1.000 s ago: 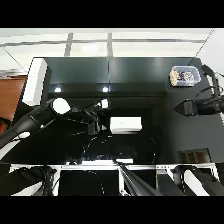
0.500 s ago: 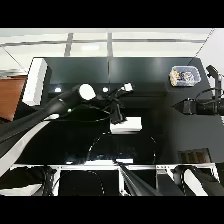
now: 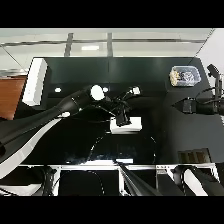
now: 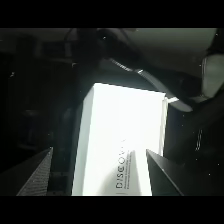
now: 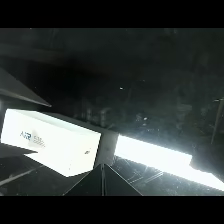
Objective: Fold the box and place the chain.
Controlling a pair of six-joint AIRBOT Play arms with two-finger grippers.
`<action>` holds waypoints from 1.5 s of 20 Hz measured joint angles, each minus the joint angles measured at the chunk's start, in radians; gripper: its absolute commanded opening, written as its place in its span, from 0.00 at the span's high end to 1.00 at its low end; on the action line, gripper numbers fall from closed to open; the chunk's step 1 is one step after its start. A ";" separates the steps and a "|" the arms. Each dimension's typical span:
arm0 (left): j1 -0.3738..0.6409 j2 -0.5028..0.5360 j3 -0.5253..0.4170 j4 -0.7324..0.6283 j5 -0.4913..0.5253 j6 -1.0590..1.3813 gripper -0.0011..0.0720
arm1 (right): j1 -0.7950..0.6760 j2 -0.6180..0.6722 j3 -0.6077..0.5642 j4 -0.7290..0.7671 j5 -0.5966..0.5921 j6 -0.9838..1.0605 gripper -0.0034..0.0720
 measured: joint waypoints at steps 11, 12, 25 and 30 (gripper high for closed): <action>-0.040 -0.005 0.002 0.054 -0.040 0.009 0.02 | 0.000 0.000 0.000 -0.002 0.002 -0.001 0.93; -0.043 -0.005 0.002 0.061 -0.040 0.009 0.02 | 0.000 0.000 0.000 -0.002 0.003 -0.001 0.93; -0.119 -0.032 0.002 0.185 -0.017 -0.002 0.10 | 0.000 0.000 0.000 -0.007 0.016 0.000 0.93; -0.158 -0.023 0.008 0.438 -0.041 -0.239 0.51 | 0.000 0.000 0.000 -0.008 0.025 0.000 0.93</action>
